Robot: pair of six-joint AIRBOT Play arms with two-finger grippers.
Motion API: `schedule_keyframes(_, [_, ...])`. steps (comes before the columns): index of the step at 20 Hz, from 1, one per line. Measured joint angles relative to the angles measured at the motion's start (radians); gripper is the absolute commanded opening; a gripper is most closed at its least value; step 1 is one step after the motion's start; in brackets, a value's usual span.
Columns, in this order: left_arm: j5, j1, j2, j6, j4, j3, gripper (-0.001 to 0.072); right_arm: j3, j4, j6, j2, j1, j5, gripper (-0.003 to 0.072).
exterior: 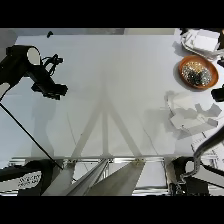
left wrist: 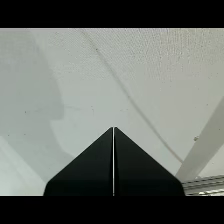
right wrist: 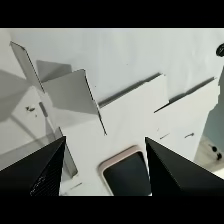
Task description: Fold the box and place the chain.
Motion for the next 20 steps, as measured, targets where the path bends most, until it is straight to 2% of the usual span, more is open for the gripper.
schedule_keyframes(5, [0.000,0.000,0.000,0.000,0.000,0.000,0.0012,0.003,0.021,-0.072,-0.127,-0.041,-0.002,0.0549])
schedule_keyframes(6, [0.000,0.000,0.000,0.000,0.000,0.000,0.0012,0.003,0.015,-0.080,-0.151,-0.044,0.000,0.0522])
schedule_keyframes(7, [0.000,0.000,0.000,0.000,0.000,0.000,0.0012,0.003,0.011,-0.087,-0.172,-0.046,0.001,0.0464])
schedule_keyframes(9, [0.000,0.000,0.000,0.000,0.000,0.000,0.0012,0.003,0.001,-0.090,-0.216,-0.049,0.001,0.0302])
schedule_keyframes(11, [0.000,0.000,0.000,0.000,0.000,0.000,0.0012,0.003,-0.018,-0.091,-0.250,-0.051,0.010,0.0014])
schedule_keyframes(15, [0.000,0.000,0.000,0.000,0.000,0.000,0.0012,0.003,-0.013,-0.090,-0.279,-0.051,0.040,0.0010])
schedule_keyframes(20, [0.000,0.000,0.000,0.000,0.000,0.000,0.0012,0.003,0.142,-0.126,-0.227,-0.004,0.081,0.0008])
